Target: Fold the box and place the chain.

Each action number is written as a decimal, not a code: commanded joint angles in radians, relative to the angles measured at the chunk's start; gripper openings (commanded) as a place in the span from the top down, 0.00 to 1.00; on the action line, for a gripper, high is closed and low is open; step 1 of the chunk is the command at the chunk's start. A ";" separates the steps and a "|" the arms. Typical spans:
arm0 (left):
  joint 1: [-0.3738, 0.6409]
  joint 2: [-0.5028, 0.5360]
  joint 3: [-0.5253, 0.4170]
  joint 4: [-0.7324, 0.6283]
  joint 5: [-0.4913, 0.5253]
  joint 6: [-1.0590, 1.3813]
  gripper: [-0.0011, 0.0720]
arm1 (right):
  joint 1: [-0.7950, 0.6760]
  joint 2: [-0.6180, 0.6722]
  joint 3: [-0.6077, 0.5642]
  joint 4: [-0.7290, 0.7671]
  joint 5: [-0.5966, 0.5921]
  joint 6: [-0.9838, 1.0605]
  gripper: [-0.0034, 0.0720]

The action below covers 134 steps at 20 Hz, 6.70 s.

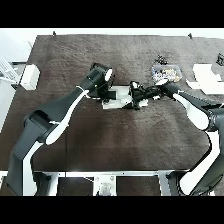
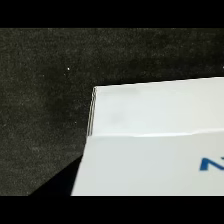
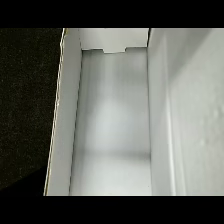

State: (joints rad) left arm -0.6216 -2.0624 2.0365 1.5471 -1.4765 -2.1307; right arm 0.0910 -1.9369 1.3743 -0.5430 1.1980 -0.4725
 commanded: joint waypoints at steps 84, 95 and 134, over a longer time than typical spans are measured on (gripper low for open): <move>0.378 0.098 -0.608 -1.144 0.393 2.560 0.00 | 0.000 0.000 0.000 0.001 0.000 0.000 0.18; 0.375 0.098 -0.608 -1.187 0.410 2.665 0.00 | 0.000 0.000 0.000 0.002 0.000 0.000 0.18; 0.367 0.020 -0.534 -1.189 0.454 2.602 0.34 | 0.000 0.000 0.000 0.001 0.000 0.000 0.18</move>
State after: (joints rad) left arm -0.2543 -2.0422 1.5024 0.3557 -1.0290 0.4717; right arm 0.0895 -1.9369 1.3746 -0.5419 1.1961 -0.4728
